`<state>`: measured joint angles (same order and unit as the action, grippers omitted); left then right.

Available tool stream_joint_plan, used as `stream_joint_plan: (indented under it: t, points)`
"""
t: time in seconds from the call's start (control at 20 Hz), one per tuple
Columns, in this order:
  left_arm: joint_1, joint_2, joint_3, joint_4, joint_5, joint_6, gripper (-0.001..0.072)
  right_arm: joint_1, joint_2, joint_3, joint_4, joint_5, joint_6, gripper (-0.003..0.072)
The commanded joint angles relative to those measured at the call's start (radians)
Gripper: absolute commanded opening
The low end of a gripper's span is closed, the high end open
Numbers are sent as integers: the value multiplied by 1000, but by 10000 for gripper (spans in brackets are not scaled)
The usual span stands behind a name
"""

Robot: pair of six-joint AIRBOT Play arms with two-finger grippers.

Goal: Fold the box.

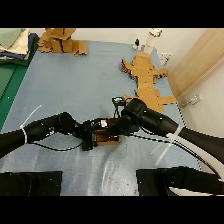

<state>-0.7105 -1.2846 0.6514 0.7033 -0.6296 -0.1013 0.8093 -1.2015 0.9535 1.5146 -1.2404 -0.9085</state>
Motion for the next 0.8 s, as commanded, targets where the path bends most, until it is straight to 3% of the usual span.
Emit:
stream_joint_plan:
  t: [0.0,0.05,0.15,0.2,0.25,0.3,0.4,0.5,0.6,0.65,0.75]
  points:
    - [0,0,0,0,1,0,505,-1,87,1,-61,-56,32,420]
    - [0,-1,0,0,1,0,505,-1,102,1,-97,-85,41,404]
    - [0,0,0,0,1,0,505,-5,107,0,-170,-148,45,273]
    - [0,0,0,0,1,0,505,-13,105,-3,-196,-156,45,190]
    - [0,0,0,0,1,0,505,-27,105,-7,-219,-151,44,59]
    - [0,0,0,0,1,0,505,-54,103,-8,-226,-130,34,2]
    - [0,0,0,0,1,0,505,-156,96,-8,-171,-14,-31,1]
    - [0,0,0,0,1,0,505,-320,58,-8,31,153,-186,0]
    - [0,-1,0,0,1,0,505,-501,-22,-7,450,286,-498,0]
    - [0,0,0,0,0,0,505,-574,-73,-3,686,287,-676,0]
    - [0,0,0,0,1,0,505,-669,-188,14,1033,148,-988,1]
